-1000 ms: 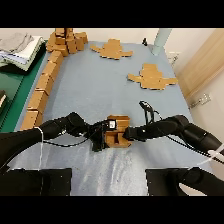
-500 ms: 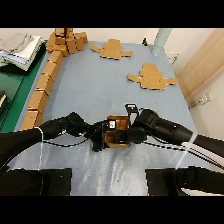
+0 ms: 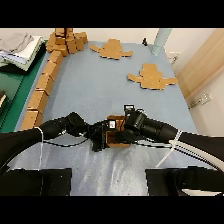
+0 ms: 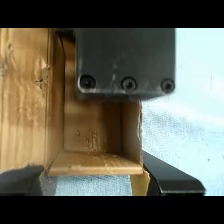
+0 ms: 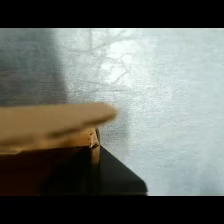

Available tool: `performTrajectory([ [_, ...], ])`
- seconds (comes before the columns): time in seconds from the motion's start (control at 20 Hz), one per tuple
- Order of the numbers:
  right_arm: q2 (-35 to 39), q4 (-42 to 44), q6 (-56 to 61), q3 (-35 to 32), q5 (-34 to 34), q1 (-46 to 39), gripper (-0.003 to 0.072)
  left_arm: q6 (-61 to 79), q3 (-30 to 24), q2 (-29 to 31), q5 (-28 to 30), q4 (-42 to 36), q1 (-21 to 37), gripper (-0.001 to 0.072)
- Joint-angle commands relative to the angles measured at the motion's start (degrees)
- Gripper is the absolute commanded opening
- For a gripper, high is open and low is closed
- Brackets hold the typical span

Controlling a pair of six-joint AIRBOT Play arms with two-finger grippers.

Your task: Fold the box.

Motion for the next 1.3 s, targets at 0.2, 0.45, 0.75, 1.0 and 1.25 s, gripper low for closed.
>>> performTrajectory([
  [0.2,-0.33,-0.17,-0.94,0.13,-0.35,0.15,0.007,-0.02,-0.04,-0.02,0.02,-0.02,-0.02,0.0596],
  [0.45,0.68,1.53,-1.03,0.2,-0.17,0.15,0.0445,-0.02,-0.04,-0.02,0.02,0.0,-0.02,0.0596],
  [0.75,13.05,4.22,1.16,0.17,-6.03,-0.13,0.0444,-0.02,-0.04,-0.02,0.02,-0.02,-0.02,0.0596],
  [1.0,23.19,-3.06,-0.46,-0.83,-12.31,-6.91,0.0257,-0.02,-0.04,-0.02,0.02,-0.02,-0.02,0.0596],
  [1.25,20.13,10.84,-29.31,-4.63,4.83,-33.14,0.0015,-0.02,-0.04,-0.02,0.02,0.0,-0.02,0.0596],
])
